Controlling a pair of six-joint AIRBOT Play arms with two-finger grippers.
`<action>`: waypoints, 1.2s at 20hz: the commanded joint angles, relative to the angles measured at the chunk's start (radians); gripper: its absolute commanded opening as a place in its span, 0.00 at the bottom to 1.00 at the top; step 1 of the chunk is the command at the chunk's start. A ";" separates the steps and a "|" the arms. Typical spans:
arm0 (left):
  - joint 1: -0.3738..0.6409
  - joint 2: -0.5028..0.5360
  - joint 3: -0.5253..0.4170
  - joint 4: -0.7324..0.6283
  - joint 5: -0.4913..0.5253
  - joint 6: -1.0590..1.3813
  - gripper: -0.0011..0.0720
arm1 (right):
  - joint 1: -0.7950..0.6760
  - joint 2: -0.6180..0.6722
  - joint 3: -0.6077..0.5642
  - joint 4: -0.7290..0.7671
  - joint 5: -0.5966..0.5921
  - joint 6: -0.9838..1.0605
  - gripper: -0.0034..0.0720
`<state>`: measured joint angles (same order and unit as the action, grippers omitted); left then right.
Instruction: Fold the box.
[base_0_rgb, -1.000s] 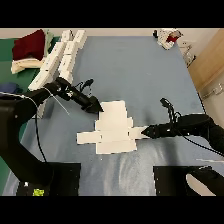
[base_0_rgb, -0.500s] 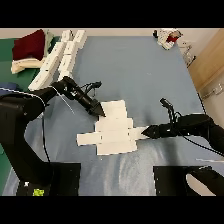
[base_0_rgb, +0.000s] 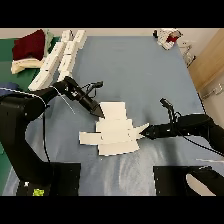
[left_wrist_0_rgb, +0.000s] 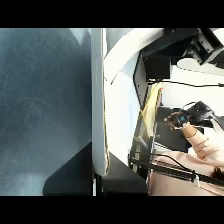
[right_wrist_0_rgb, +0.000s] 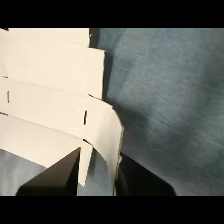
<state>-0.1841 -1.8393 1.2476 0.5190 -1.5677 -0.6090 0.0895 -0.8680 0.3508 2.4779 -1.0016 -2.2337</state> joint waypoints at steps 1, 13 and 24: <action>-0.003 0.001 0.001 -0.005 0.014 0.042 0.03 | 0.000 0.001 0.013 -0.079 0.033 0.000 0.47; -0.148 0.389 -0.128 0.005 0.335 0.448 0.02 | -0.001 0.001 0.327 -0.845 0.163 0.551 0.47; -0.436 0.805 -0.639 0.005 0.938 0.678 0.03 | -0.001 0.000 0.346 -0.808 0.193 0.682 0.47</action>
